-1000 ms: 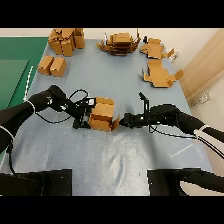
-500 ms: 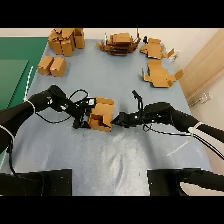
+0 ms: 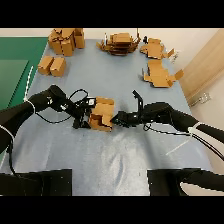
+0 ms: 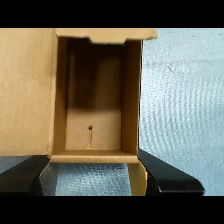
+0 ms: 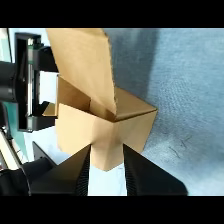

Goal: Fold the box.

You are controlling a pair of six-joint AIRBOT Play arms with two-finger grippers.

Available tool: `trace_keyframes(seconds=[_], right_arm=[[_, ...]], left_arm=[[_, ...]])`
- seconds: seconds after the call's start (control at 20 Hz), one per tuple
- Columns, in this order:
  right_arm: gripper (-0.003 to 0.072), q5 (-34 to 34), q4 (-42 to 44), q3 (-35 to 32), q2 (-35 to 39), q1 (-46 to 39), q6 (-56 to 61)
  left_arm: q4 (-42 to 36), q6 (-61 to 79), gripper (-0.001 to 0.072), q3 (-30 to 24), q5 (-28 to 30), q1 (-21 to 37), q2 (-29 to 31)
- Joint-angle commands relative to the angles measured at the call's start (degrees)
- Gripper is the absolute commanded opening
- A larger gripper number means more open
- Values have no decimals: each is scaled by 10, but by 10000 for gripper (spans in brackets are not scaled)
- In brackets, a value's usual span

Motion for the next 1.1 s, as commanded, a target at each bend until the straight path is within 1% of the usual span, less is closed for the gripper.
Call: trace_keyframes(seconds=[0.0, 0.05, 0.15, 0.2, 0.3, 0.45, 0.55, 0.7, 1.05], right_arm=[[366, 20, -28, 13, -14, 18, 33], [395, 19, -38, 25, -26, 28, 45], [401, 6, -62, 56, -51, 42, 65], [420, -1, -90, 73, -60, 48, 91], [421, -14, -181, 107, -70, 61, 175], [420, -63, -326, 154, -73, 78, 342], [420, -69, -377, 174, -73, 89, 399], [420, -71, -421, 192, -73, 96, 450], [420, -59, -422, 194, -78, 107, 469]], left_arm=[[0, 1, 296, 0, -2, 0, 0], [0, 1, 296, 0, -2, 0, 0], [0, 0, 296, 0, -3, 0, 0], [0, -2, 296, 0, -3, 0, 0], [0, -4, 296, 0, -4, 0, 0], [0, -4, 296, 0, -6, 0, 0], [0, -4, 296, 0, -7, 0, 0], [0, -4, 296, 0, -7, 0, 0], [0, -4, 296, 0, -7, 0, 0]])
